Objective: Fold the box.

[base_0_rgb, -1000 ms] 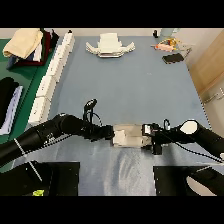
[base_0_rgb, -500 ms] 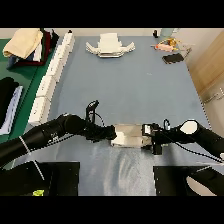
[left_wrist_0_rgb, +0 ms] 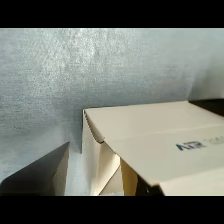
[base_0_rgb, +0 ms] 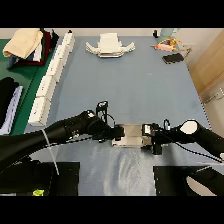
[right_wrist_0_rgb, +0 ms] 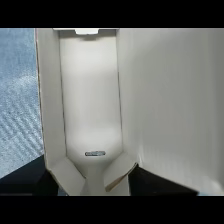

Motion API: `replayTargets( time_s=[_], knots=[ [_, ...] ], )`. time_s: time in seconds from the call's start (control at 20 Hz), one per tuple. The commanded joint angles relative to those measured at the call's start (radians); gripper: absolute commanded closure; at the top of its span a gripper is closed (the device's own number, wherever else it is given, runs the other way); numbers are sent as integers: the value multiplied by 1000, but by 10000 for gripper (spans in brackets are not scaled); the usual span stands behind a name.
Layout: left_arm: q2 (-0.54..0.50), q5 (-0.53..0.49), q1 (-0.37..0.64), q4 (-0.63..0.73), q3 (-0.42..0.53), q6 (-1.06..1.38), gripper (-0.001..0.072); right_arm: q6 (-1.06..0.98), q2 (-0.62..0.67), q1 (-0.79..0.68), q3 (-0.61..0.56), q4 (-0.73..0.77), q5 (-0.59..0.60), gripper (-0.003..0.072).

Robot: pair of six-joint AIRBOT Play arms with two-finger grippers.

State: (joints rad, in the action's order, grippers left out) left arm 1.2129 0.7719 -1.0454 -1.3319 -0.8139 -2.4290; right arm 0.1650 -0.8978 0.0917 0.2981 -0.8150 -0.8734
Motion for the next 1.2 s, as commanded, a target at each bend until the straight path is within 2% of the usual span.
replayTargets(
  time_s=[0.0,0.1,0.25,0.3,0.35,0.6,0.65,0.7,1.0,1.05,1.1,1.15],
  knots=[
    [80,104,-50,-116,-87,-126,259,0,0,0,1,0,0,167],
    [124,182,-74,-197,-135,-173,259,0,0,0,1,0,0,167],
    [180,231,-90,-235,-190,-182,260,0,0,0,1,0,0,167],
    [197,245,-90,-236,-201,-182,306,0,0,0,1,0,0,168],
    [208,251,-90,-236,-204,-182,355,0,0,0,1,0,0,168],
    [217,250,-109,-241,-205,-211,365,0,0,0,1,0,0,168],
    [219,251,-116,-241,-205,-216,510,0,0,0,1,0,0,167],
    [221,244,-124,-242,-205,-211,688,0,0,0,1,0,0,167],
    [221,222,-134,-240,-206,-231,689,0,0,0,1,0,0,167],
    [221,222,-133,-240,-207,-230,642,0,0,0,1,0,0,167],
    [221,215,-133,-239,-207,-231,307,0,0,0,1,0,0,168],
    [220,207,-133,-236,-208,-236,13,0,0,0,1,0,0,168]
  ],
)
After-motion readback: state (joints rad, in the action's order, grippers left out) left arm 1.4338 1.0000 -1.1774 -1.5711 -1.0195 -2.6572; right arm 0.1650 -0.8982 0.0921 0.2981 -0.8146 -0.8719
